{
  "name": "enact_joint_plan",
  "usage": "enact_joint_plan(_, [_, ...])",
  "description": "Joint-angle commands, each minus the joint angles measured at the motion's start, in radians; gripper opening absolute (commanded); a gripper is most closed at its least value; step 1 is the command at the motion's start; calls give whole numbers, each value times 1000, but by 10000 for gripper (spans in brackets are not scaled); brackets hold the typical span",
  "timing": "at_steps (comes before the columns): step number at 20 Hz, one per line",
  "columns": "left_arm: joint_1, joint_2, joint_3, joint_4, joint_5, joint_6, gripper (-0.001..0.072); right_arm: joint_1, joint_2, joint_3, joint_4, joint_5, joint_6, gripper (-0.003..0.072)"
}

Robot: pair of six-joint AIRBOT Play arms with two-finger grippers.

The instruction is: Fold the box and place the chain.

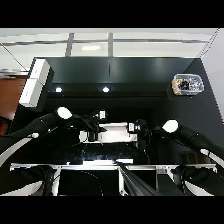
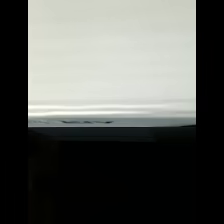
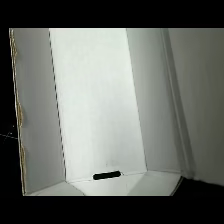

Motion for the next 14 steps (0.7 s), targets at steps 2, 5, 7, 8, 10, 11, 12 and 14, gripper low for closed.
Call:
enact_joint_plan(2, [0,-1,0,1,0,1,30,0,0,1,-8,0,8,660])
enact_joint_plan(5, [0,-1,0,1,0,0,30,1,0,4,10,1,6,660])
enact_joint_plan(7, [0,-1,0,1,0,0,30,1,-2,16,65,14,-17,660])
enact_joint_plan(8, [0,-1,0,1,0,1,30,0,-8,16,52,12,-16,660])
enact_joint_plan(10, [0,-1,0,1,0,0,30,5,-16,18,26,11,-1,660])
enact_joint_plan(11, [0,-1,0,1,0,0,30,8,-16,18,22,7,-1,660])
enact_joint_plan(12, [0,-1,0,1,-1,0,30,8,-16,18,21,8,0,660])
enact_joint_plan(14, [0,-1,0,0,0,1,30,8,-17,18,21,6,2,660])
